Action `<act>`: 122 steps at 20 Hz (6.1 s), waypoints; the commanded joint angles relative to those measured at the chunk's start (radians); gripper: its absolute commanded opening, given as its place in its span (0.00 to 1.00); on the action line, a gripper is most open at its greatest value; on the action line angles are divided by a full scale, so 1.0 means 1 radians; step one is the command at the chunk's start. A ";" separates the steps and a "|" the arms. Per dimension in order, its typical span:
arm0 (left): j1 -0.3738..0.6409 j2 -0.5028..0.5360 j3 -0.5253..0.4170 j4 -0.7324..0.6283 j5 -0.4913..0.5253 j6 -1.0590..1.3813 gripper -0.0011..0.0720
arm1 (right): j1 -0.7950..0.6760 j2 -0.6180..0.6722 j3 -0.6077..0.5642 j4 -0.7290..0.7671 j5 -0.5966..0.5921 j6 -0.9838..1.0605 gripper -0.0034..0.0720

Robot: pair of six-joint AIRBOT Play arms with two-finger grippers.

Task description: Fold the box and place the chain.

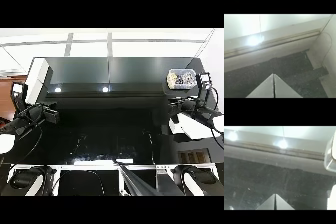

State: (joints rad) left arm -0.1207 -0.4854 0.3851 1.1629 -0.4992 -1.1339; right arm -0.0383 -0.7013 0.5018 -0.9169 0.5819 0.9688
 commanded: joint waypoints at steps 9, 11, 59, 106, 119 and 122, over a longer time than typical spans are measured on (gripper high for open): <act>-0.001 0.001 0.000 0.000 0.000 0.000 0.05 | 0.001 0.000 0.000 0.000 0.000 0.000 0.06; -0.001 0.001 0.000 0.000 0.000 0.000 0.05 | 0.001 0.000 0.000 0.000 0.000 0.000 0.06; -0.001 -0.182 0.000 -0.286 -0.022 0.137 0.97 | -0.823 -0.771 0.619 -0.508 0.470 0.155 1.00; -0.031 -1.101 0.506 -0.727 -0.675 0.192 0.97 | 0.266 -0.106 -0.211 0.827 -0.110 -0.345 0.06; -0.097 -1.291 0.716 -0.649 -0.955 0.324 0.82 | 0.266 -0.106 -0.211 0.776 -0.066 -0.345 0.06; -0.097 -1.291 0.730 -0.575 -0.990 0.327 0.67 | 0.266 -0.106 -0.211 0.776 -0.066 -0.345 0.06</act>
State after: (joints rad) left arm -0.2230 -1.7721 1.0988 0.5243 -1.4345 -0.8185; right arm 0.2268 -0.8082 0.2913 -0.1341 0.5117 0.6235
